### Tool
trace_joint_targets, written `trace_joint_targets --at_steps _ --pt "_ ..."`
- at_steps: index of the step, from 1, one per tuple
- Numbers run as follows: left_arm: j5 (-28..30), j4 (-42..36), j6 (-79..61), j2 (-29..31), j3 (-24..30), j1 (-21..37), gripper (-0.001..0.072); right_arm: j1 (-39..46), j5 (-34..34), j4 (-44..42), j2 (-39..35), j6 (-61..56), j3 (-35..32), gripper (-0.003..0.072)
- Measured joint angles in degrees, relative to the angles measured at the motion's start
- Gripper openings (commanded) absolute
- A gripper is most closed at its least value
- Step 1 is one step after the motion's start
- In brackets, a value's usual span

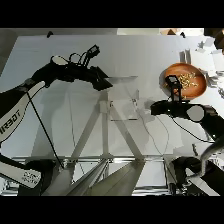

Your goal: Fold the box and place the chain.

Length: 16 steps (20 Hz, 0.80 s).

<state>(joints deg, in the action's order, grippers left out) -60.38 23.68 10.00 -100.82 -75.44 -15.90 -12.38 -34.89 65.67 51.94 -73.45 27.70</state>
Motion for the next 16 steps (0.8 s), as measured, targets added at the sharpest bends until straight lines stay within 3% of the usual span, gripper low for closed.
trace_joint_targets --at_steps 16 --pt "-0.55 -0.72 10.80 -2.99 -1.20 -1.33 0.0690 0.00 0.00 0.00 0.00 0.00 0.00 0.0012"
